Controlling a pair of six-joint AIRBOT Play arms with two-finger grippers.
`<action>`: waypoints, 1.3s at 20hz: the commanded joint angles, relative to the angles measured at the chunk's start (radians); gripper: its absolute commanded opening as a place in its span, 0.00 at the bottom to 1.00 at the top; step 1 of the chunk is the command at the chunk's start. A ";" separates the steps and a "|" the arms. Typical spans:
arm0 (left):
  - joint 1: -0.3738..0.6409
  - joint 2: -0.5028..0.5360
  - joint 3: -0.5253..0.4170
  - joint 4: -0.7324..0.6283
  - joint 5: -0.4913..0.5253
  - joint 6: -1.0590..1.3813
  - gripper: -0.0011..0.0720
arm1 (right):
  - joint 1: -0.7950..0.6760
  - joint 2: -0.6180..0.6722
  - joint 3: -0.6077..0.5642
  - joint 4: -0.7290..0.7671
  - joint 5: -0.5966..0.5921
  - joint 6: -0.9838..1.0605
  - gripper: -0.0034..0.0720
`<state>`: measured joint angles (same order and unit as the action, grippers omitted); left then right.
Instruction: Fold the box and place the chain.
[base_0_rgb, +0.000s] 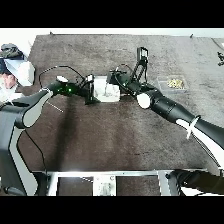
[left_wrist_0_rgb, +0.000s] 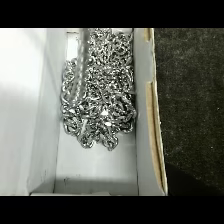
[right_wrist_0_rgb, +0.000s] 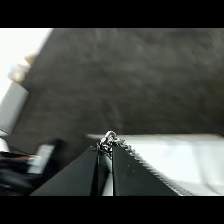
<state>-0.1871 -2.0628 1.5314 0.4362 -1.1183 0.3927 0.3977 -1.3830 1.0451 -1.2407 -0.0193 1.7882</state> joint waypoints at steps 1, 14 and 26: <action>0.000 -0.001 0.000 0.000 0.000 0.000 0.50 | -0.103 -0.005 0.001 -0.069 0.225 -0.024 0.22; 0.000 -0.001 0.000 0.000 0.000 0.000 0.50 | -0.313 -0.050 0.071 0.112 0.510 -0.406 0.41; 0.000 -0.001 0.000 0.000 0.000 0.000 0.50 | -0.499 -0.446 0.525 0.125 1.079 -0.843 0.43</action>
<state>-0.1871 -2.0628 1.5314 0.4362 -1.1183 0.3927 -0.0841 -1.7561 1.4784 -1.1339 0.9245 1.0542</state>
